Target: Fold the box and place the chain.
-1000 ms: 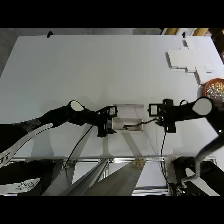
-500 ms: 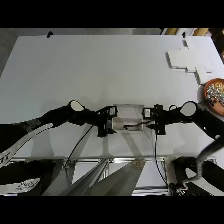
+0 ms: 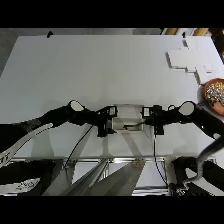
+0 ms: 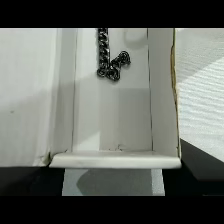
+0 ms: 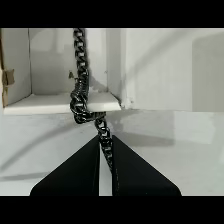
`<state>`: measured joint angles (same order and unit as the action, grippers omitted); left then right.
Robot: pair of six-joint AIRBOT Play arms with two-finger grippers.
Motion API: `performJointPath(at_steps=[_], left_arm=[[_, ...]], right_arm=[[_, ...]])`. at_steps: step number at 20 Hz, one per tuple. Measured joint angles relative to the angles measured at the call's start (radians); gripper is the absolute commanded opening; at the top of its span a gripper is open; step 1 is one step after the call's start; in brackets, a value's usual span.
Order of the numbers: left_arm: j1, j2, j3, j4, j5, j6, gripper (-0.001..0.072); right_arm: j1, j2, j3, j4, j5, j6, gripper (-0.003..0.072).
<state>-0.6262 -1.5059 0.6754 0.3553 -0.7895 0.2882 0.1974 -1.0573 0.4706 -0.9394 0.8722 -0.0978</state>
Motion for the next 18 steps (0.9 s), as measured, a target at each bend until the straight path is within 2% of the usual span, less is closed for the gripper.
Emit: performJointPath(at_steps=[4, 7, 10, 13, 15, 18], left_arm=[[0.0, 0.0, 0.0, 0.0, 0.0, 0.0, 0.0205], [0.0, 0.0, 0.0, 0.0, 0.0, 0.0, 0.0205], [0.0, 0.0, 0.0, 0.0, 0.0, 0.0, 0.0205], [0.0, 0.0, 0.0, 0.0, 0.0, 0.0, 0.0205], [0.0, 0.0, 0.0, 0.0, 0.0, 0.0, 0.0205], [0.0, 0.0, 0.0, 0.0, 0.0, 0.0, 0.0205]], right_arm=[[0.0, 0.177, 0.0, -0.047, 0.061, 0.105, 0.0018], [0.0, 0.275, 0.0, 0.001, 0.126, 0.179, 0.0018], [0.0, 0.314, -0.001, 0.157, 0.161, 0.21, 0.0018], [0.017, 0.33, -0.001, 0.385, 0.163, 0.208, 0.0018], [0.068, 0.327, -0.001, 0.487, 0.13, 0.192, 0.0018], [0.185, 0.287, -0.001, 0.554, 0.032, 0.18, 0.0019]])
